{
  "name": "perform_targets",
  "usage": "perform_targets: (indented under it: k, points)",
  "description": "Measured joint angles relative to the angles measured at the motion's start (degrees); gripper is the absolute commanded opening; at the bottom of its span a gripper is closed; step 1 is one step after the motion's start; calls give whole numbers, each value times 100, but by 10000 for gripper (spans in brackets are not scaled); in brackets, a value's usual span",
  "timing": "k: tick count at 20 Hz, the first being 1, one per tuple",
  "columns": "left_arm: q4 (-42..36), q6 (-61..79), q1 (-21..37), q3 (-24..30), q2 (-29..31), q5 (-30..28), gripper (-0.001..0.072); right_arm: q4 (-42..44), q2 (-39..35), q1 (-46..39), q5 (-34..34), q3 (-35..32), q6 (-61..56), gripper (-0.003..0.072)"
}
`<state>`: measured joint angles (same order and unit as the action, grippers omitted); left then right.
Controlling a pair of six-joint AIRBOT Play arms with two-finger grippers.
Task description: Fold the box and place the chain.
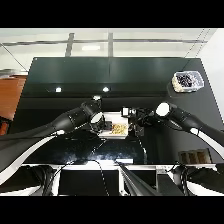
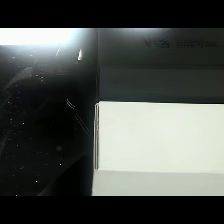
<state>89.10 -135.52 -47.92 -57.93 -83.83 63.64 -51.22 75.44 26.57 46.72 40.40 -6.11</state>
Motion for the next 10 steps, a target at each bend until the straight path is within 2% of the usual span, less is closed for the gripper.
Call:
perform_targets:
  k: [1,4,5,10]
  points:
    - [2,0,0,0,0,-2,32,4,2,11,0,0,-48,58]
    - [0,4,0,0,0,-2,31,-20,-33,22,66,0,-166,54]
    - [0,4,0,0,0,-2,31,-24,-66,24,87,-4,-229,23]
    - [0,11,0,0,0,-4,31,-20,-455,-136,101,0,-605,22]
